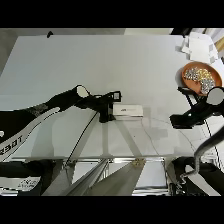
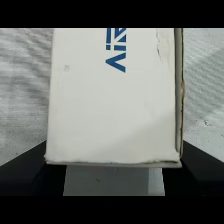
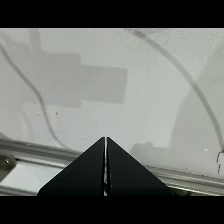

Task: Fold the box and place the chain.

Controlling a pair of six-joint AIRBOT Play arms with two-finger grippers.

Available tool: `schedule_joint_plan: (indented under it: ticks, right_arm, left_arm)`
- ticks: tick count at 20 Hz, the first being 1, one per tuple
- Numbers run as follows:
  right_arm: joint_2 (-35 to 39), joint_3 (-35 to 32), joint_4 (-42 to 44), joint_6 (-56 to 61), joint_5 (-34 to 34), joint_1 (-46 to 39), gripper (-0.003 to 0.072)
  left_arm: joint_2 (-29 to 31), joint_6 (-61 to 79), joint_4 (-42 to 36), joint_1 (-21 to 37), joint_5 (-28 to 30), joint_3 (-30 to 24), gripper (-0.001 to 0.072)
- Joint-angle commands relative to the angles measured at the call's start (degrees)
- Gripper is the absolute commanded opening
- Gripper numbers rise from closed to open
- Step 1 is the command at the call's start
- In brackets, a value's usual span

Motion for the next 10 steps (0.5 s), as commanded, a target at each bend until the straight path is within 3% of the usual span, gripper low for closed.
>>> schedule_joint_plan:
  ticks: [1,7,10]
  right_arm:
    - [0.0,0.0,1.0,0.0,-3.3,0.0,0.0008]
    - [0.0,0.0,1.0,-0.6,-6.8,0.0,0.0009]
    - [0.0,0.0,0.7,-2.2,-8.6,0.0,0.0009]
  left_arm:
    - [0.0,0.0,-0.2,0.2,2.5,0.0,0.0006]
    - [4.8,-3.0,0.0,0.6,8.4,0.0,0.0004]
    - [8.6,-4.4,0.2,3.1,8.5,0.0,0.0003]
